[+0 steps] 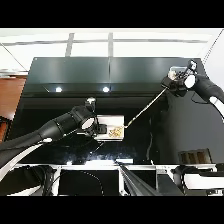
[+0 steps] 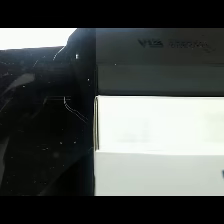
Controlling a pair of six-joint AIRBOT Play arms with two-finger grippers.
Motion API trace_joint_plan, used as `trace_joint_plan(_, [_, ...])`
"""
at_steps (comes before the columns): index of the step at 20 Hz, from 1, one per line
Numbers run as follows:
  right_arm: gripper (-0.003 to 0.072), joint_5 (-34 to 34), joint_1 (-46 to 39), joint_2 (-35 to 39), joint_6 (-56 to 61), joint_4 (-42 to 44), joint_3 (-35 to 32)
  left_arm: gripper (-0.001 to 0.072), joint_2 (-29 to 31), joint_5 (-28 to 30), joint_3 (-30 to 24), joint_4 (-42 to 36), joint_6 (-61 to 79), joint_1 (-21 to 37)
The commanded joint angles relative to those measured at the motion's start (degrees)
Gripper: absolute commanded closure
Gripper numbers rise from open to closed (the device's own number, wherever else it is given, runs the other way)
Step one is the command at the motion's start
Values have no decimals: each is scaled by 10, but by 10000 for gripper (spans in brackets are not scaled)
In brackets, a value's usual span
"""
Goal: Fold the box and place the chain.
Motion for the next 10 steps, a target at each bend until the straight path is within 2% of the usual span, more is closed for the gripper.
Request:
trace_joint_plan(1, [181,-2,-5,-54,8,19,48,680,0,0,0,0,0,0])
trace_joint_plan(2, [230,-5,-5,-54,8,18,49,680,0,0,0,0,0,0])
trace_joint_plan(3, [374,6,-5,-54,8,19,51,680,0,0,0,0,0,0])
trace_joint_plan(4, [598,29,-5,-54,1,19,54,680,0,0,0,0,0,0])
trace_joint_plan(5, [645,56,-5,-54,-12,19,57,680,0,0,0,0,0,0])
trace_joint_plan(8, [646,136,-9,-27,-96,19,68,680,0,0,0,0,0,0])
trace_joint_plan(10, [646,176,-10,24,-170,19,69,680,0,0,0,0,0,0])
